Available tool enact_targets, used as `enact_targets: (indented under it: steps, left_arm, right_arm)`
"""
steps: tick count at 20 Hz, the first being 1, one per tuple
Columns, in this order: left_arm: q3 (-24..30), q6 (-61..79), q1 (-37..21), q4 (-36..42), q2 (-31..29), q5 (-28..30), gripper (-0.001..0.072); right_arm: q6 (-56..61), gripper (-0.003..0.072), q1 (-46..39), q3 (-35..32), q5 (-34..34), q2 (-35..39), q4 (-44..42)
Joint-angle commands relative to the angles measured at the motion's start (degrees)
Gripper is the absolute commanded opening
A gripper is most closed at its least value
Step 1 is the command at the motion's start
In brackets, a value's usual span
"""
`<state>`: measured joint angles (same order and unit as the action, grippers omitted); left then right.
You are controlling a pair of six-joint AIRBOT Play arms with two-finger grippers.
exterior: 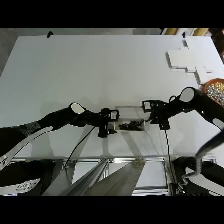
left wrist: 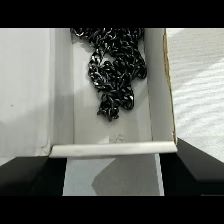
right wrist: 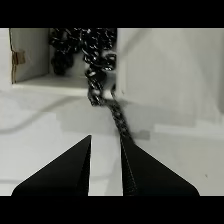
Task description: Fold the box and place the chain.
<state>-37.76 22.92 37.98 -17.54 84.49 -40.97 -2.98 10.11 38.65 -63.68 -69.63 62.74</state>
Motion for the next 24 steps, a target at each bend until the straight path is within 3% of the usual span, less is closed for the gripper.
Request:
enact_targets:
  steps: [1, 7, 9, 12, 13, 14, 15, 24]
  left_arm:
    - [0.0, 0.0, 0.0, 0.0, 0.0, 0.0, 0.0092]
    - [0.0, 0.0, 0.0, 0.0, 0.0, 0.0, 0.0092]
    - [0.0, 0.0, 0.0, 0.0, 0.0, 0.0, 0.0092]
    - [0.0, 0.0, 0.0, 0.0, 0.0, 0.0, 0.0092]
    - [0.0, 0.0, 0.0, 0.0, 0.0, 0.0, 0.0092]
    - [0.0, 0.0, 0.0, 0.0, 0.0, 0.0, 0.0092]
    - [0.0, 0.0, 0.0, 0.0, 0.0, 0.0, 0.0092]
    - [0.0, 0.0, 0.0, 0.0, 0.0, 0.0, 0.0092]
  right_arm:
    - [-2.2, 0.0198, 1.0, -0.2, 1.6, -2.2, -4.2]
    - [-2.0, 0.0195, 1.0, -0.2, 0.5, -2.2, -5.0]
    - [-2.0, 0.015, 1.0, -0.2, -0.9, -2.2, -5.0]
    - [-2.0, 0.015, 1.0, -0.7, -1.1, -1.7, -5.6]
    - [-2.0, 0.0132, 1.0, -1.2, -1.1, -1.3, -5.8]
    - [-1.9, 0.0046, 1.0, -1.7, -1.2, -0.9, -5.8]
    - [-1.8, 0.0019, 1.0, -2.1, -1.2, -0.5, -5.8]
    - [-1.4, 0.0024, 1.0, -4.7, -1.0, 3.7, -5.4]
